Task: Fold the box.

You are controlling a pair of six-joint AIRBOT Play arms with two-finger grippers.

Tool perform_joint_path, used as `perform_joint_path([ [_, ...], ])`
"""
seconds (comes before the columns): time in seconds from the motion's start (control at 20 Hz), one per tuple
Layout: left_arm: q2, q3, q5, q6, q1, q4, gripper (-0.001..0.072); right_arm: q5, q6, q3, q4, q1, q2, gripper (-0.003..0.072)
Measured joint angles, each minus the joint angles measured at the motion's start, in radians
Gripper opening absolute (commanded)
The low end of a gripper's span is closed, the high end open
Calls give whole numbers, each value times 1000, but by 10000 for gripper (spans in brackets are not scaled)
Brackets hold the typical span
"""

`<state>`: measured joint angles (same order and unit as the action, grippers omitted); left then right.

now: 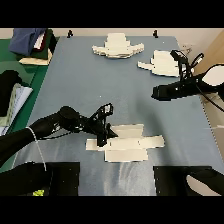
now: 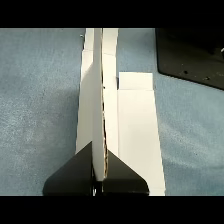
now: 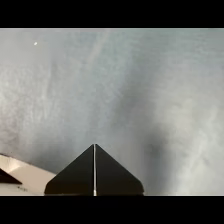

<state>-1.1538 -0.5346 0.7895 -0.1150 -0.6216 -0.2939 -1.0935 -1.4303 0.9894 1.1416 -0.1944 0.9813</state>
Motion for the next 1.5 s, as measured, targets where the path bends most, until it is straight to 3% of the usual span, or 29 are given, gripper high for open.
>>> perform_joint_path([
  [0.2,0,0,-4,0,0,2,17,-167,-106,-1,114,-19,-81,2],
  [0.4,0,0,-2,0,0,2,17,-356,-182,-67,180,-177,-194,2],
  [0.5,0,0,-3,0,0,2,17,-362,-194,-153,194,-332,-266,2],
  [0.6,0,0,-3,0,0,2,17,-292,-195,-270,222,-532,-336,6],
  [0.65,0,0,-3,0,0,2,17,-248,-194,-325,253,-628,-359,164],
  [0.7,0,0,-2,0,0,2,17,-206,-183,-377,278,-723,-376,501],
  [0.75,0,0,-4,0,0,1,17,-167,-169,-429,308,-818,-387,688],
  [0.8,0,0,-1,0,0,2,17,-129,-154,-472,338,-901,-393,720],
  [1.05,0,0,-2,0,0,2,17,35,-116,-599,538,-1146,-353,720],
  [1.3,0,0,-2,0,0,2,17,193,-125,-625,686,-1200,-254,711],
  [1.5,0,0,-1,0,0,1,17,245,-167,-618,796,-1210,-220,693],
])
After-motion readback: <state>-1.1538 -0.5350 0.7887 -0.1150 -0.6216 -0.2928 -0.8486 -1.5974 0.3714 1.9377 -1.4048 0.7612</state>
